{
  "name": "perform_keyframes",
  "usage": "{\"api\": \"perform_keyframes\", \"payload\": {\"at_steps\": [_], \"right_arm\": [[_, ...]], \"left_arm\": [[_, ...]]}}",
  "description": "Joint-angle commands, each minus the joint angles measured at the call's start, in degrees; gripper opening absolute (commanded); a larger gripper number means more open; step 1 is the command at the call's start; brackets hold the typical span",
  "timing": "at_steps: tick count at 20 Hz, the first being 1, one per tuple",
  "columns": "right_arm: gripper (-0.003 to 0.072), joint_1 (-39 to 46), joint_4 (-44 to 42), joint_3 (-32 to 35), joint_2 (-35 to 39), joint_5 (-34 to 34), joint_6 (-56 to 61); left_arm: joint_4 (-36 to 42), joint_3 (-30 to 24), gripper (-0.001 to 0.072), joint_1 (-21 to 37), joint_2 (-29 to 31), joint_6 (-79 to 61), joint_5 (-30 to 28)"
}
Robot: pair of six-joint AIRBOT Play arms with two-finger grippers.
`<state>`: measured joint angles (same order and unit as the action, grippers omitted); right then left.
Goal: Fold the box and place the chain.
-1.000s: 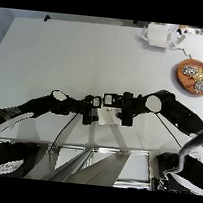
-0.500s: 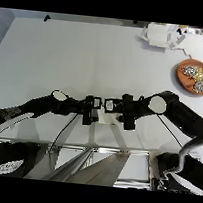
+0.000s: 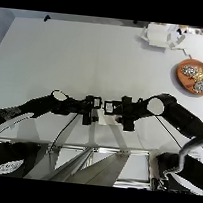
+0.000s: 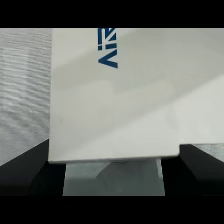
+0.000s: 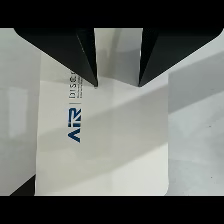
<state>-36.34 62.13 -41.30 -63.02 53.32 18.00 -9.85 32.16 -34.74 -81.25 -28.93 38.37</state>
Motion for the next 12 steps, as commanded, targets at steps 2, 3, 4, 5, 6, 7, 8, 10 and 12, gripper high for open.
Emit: {"api": "perform_keyframes", "payload": {"at_steps": [2, 3, 4, 5, 6, 7, 8, 10, 12], "right_arm": [[0.0252, -0.04, 0.22, 0.85, -0.09, -1.7, -0.07], [0.0232, -0.04, 0.5, 0.85, -0.09, -1.73, -0.07], [0.0225, -0.04, 0.63, 0.85, -0.09, -1.77, -0.07], [0.0221, -0.04, 0.63, 0.85, -0.09, -1.79, -0.07], [0.0221, -0.04, 0.66, 0.85, -0.09, -1.97, -0.04], [0.0221, -0.04, 0.66, 0.85, -0.09, -2.16, -0.07], [0.0221, -0.04, 0.66, 0.85, -0.09, -2.49, -0.04], [0.0221, -0.04, 0.66, 0.85, -0.09, -3.74, -0.04], [0.0221, -0.04, 0.61, 0.85, -0.09, -3.85, -0.04]], "left_arm": [[-0.02, 0.04, 0.0138, 0.0, 0.02, 0.0, 0.02], [-0.02, 0.04, 0.0138, 0.0, 0.02, 0.0, 0.02], [-0.02, 0.04, 0.0138, 0.0, 0.02, 0.0, 0.02], [-0.02, 0.04, 0.0138, 0.0, 0.02, 0.0, 0.02], [-0.02, 0.04, 0.0138, 0.0, 0.02, 0.0, 0.02], [-0.02, 0.04, 0.0138, 0.02, 0.02, 0.0, 0.02], [-0.02, 0.04, 0.0138, 0.0, 0.02, 0.0, 0.02], [-0.02, 0.04, 0.0138, 0.02, 0.02, 0.0, 0.02], [-0.02, 0.04, 0.0138, 0.0, 0.02, 0.0, 0.02]]}}
